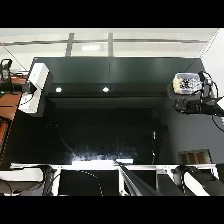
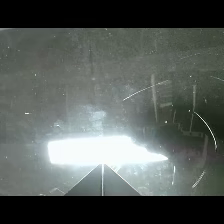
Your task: Fold the box and place the chain.
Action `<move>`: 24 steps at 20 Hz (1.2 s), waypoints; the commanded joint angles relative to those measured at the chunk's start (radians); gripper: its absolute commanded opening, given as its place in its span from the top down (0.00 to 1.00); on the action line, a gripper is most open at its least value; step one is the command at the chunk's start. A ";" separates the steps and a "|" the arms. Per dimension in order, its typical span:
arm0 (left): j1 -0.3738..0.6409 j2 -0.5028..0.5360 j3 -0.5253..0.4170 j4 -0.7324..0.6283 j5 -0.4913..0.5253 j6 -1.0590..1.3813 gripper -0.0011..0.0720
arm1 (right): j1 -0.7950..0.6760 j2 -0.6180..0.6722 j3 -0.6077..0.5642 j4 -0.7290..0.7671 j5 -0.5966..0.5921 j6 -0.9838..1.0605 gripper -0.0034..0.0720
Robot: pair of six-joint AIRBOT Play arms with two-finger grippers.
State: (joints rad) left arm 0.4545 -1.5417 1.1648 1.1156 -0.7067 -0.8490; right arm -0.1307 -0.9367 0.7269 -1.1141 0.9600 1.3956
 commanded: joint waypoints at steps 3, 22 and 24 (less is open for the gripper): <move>0.000 0.114 0.124 0.175 -0.343 -0.108 0.02 | 0.002 0.002 0.040 0.051 0.130 -0.003 0.93; -0.614 0.835 -0.586 0.031 0.051 -0.431 0.95 | 0.189 0.216 -0.162 -0.214 -0.393 -0.143 0.93; -0.611 0.835 -0.586 0.028 0.048 -0.436 0.95 | 0.175 0.217 -0.162 -0.214 -0.389 -0.143 0.93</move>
State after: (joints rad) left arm -0.1360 -0.7376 0.6323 1.1481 -0.7116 -1.2720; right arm 0.0692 -0.7216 0.5827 -1.2934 0.5926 1.2549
